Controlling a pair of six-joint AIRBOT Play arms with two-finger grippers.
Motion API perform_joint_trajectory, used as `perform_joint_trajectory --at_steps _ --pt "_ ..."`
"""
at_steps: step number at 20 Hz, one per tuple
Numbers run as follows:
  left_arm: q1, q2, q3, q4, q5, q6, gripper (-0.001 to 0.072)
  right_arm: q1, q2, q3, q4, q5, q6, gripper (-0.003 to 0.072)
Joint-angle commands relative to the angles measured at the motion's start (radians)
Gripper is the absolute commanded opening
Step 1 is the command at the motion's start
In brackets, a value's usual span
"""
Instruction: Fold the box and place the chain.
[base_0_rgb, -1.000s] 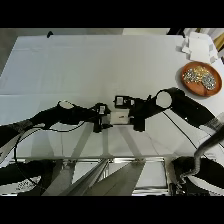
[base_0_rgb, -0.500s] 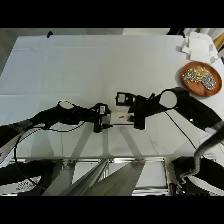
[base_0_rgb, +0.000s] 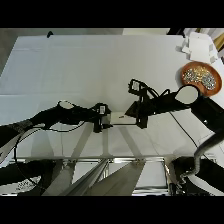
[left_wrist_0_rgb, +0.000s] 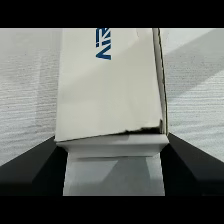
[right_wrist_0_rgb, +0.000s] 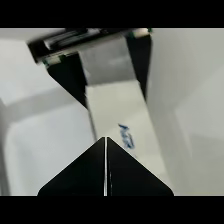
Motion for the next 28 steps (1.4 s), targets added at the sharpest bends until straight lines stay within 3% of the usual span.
perform_joint_trajectory --at_steps 1,8,17,28 --pt "0.0 0.0 0.0 0.0 0.0 0.0 0.0071 -0.016 -0.05 -0.069 0.229 -0.011 -0.116 0.001" --pt "0.0 0.0 0.0 0.0 0.0 0.0 0.007 -0.016 -0.169 -0.102 0.204 -0.039 -0.119 0.0011" --pt "0.0 0.0 0.0 0.0 0.0 0.0 0.007 -0.016 -0.176 -0.111 0.093 -0.046 -0.111 0.0011" --pt "0.0 0.0 0.0 0.0 0.0 0.0 0.0071 -0.016 -0.227 -0.139 0.095 -0.091 -0.112 0.0012"
